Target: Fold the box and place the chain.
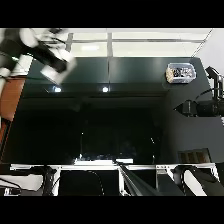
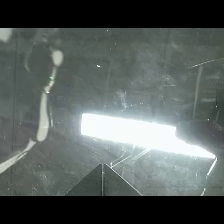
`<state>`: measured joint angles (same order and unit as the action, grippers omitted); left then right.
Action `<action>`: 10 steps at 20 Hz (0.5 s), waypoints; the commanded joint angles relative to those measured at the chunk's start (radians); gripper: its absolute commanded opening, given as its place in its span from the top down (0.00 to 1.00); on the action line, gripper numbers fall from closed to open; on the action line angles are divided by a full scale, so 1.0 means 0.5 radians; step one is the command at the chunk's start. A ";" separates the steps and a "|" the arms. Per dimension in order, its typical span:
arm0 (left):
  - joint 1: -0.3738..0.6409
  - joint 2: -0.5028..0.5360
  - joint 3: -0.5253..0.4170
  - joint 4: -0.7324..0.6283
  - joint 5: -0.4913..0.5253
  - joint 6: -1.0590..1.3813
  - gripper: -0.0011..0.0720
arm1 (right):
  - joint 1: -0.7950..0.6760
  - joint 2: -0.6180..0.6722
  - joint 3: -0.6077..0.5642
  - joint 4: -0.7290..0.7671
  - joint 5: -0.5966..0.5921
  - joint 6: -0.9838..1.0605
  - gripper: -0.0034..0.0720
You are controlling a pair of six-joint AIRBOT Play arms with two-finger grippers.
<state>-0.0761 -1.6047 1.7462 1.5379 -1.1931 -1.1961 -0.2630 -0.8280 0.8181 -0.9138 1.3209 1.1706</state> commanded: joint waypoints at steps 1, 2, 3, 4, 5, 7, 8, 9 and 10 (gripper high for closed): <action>0.426 -0.158 0.331 -0.124 0.090 -0.138 0.60 | -0.001 0.002 0.002 0.003 -0.022 0.003 0.94; 0.502 -0.234 0.397 -0.167 0.127 -0.138 0.60 | -0.001 0.002 0.002 0.008 -0.028 0.003 0.94; 0.559 -0.305 0.443 -0.170 0.141 -0.137 0.58 | -0.001 0.002 0.002 0.008 -0.039 0.003 0.94; 0.604 -0.381 0.480 -0.165 0.138 -0.134 0.58 | -0.001 0.002 0.002 0.008 -0.045 0.003 0.94; 0.639 -0.457 0.511 -0.158 0.118 -0.134 0.58 | -0.001 0.002 0.002 0.008 -0.047 0.003 0.94; 0.678 -0.571 0.520 -0.159 0.132 -0.135 0.58 | -0.001 0.002 0.002 0.008 -0.045 0.007 0.94; 0.687 -0.629 0.520 -0.160 0.141 -0.134 0.58 | 0.003 0.002 0.002 0.008 -0.046 0.009 0.94; 0.694 -0.679 0.520 -0.155 0.150 -0.131 0.58 | 0.003 0.002 0.002 0.009 -0.045 0.009 0.94; 0.700 -0.729 0.520 -0.153 0.172 -0.130 0.58 | 0.003 0.002 0.002 0.009 -0.044 0.011 0.94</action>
